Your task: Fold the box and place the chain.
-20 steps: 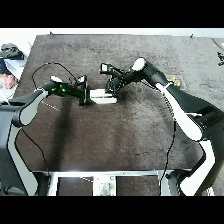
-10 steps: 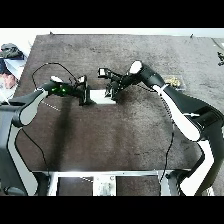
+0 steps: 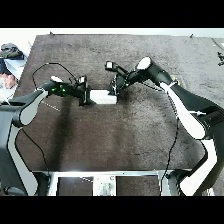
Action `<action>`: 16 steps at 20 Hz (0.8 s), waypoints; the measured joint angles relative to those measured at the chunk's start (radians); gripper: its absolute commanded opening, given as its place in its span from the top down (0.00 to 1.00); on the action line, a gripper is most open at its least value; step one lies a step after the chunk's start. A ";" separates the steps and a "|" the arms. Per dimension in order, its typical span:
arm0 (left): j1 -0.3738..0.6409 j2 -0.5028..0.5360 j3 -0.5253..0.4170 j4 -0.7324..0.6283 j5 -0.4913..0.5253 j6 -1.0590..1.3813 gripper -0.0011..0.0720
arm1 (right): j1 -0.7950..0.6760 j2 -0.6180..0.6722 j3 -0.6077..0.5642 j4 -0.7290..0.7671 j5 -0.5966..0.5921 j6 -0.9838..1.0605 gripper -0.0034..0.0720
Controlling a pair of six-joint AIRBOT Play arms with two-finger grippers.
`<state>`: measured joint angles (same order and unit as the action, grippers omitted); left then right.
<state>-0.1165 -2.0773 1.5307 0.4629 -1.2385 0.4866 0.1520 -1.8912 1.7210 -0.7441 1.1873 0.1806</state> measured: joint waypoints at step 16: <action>0.000 0.000 0.000 0.001 0.000 0.002 0.35 | -0.016 -0.134 0.002 0.047 0.069 0.122 0.98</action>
<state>-0.1165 -2.0777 1.5307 0.4637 -1.2388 0.4885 0.1360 -2.0254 1.7226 -0.6968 1.2568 0.3027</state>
